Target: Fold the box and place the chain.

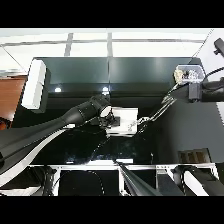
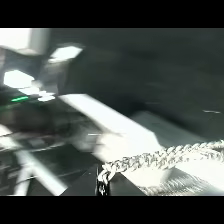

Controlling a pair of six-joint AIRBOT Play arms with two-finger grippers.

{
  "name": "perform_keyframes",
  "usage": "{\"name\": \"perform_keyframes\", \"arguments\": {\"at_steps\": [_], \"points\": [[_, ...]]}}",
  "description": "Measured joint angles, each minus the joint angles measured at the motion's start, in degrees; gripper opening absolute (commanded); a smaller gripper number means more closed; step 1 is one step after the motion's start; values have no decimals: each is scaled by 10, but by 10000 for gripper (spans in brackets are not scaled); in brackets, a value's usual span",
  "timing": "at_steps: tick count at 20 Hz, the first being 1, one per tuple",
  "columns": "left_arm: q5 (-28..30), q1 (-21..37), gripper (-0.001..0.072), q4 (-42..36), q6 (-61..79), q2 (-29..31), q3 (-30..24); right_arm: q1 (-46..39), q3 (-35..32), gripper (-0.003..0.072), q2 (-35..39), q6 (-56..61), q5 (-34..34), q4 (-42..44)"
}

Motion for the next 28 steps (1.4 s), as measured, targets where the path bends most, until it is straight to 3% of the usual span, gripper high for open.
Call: {"name": "perform_keyframes", "arguments": {"at_steps": [4,10,21,25,28], "points": [[0,0,29,0,0,0,0,66,-56,22,11,-13,-49,69],[-1,0,29,0,0,0,0,149,-134,22,14,-22,-119,101],[-2,0,29,0,0,0,0,174,-151,27,-6,-28,-168,141],[-2,0,29,0,0,0,0,213,-151,346,-46,-23,-187,99],[-2,0,29,0,0,0,0,216,-149,349,-62,-18,-201,78]]}}
